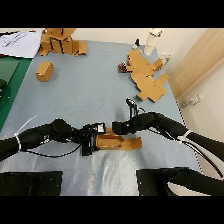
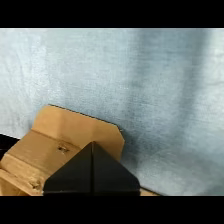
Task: Fold the box.
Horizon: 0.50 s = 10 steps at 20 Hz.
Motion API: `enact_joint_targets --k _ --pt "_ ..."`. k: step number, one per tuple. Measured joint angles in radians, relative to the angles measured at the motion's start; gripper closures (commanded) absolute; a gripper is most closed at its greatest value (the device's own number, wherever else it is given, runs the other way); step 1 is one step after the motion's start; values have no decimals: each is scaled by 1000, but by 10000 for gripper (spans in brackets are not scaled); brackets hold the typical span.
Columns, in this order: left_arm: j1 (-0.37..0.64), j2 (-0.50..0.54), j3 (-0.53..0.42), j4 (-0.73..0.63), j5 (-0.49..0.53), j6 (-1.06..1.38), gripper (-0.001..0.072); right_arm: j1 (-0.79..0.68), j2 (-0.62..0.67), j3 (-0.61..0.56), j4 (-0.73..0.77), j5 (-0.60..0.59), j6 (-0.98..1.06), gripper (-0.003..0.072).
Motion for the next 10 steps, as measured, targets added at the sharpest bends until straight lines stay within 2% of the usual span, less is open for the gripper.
enact_joint_targets --k 3,5,10 --pt "0 0 0 -2 11 0 343 -11 45 16 -61 -21 -29 683" --pt "0 0 0 -2 14 -1 343 -29 113 37 -145 -76 -33 682" --pt "0 0 0 -2 13 -1 343 -45 291 40 -346 -346 -108 681"
